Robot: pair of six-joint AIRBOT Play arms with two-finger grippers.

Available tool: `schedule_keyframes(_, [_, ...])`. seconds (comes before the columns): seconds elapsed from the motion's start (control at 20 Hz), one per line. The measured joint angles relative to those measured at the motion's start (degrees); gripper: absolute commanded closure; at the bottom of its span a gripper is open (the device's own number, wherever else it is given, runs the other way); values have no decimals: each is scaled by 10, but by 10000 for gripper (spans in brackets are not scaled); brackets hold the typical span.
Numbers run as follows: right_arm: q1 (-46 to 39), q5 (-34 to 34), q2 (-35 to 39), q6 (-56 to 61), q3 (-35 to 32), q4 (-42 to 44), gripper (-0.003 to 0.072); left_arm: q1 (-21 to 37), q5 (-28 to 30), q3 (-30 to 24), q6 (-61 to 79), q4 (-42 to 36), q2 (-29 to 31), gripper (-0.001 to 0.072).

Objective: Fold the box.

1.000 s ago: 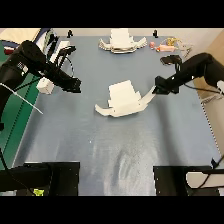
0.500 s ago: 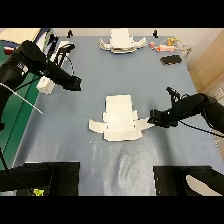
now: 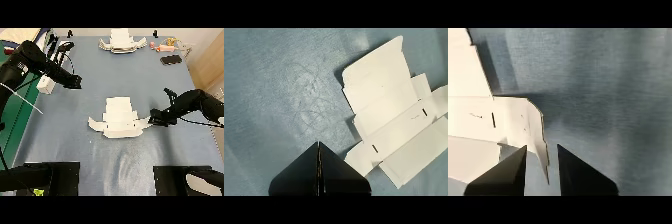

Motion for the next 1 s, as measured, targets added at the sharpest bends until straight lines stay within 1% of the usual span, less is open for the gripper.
schedule_keyframes(0.1, [-2,-5,-22,-33,4,24,472,0,0,0,0,0,0,695])
schedule_keyframes(0.2, [-2,-6,-37,-63,6,46,544,0,1,0,0,-1,0,695])
schedule_keyframes(0.3, [-3,0,-45,-88,7,64,547,0,1,0,0,-4,0,695])
schedule_keyframes(0.4, [-1,11,-49,-105,7,79,685,0,1,0,0,-10,-1,695])
schedule_keyframes(0.7, [45,44,-52,-143,7,102,686,0,-6,0,2,-35,-4,690])
schedule_keyframes(0.75, [53,49,-50,-146,6,102,687,0,-14,0,3,-36,-5,461])
schedule_keyframes(0.8, [60,54,-45,-148,3,102,687,1,-25,0,5,-37,-5,96])
schedule_keyframes(0.9, [72,57,-23,-151,-14,102,686,6,-48,-3,6,-40,-5,138])
schedule_keyframes(1.0, [79,67,17,-152,-48,102,686,13,-71,-15,6,-40,-5,138])
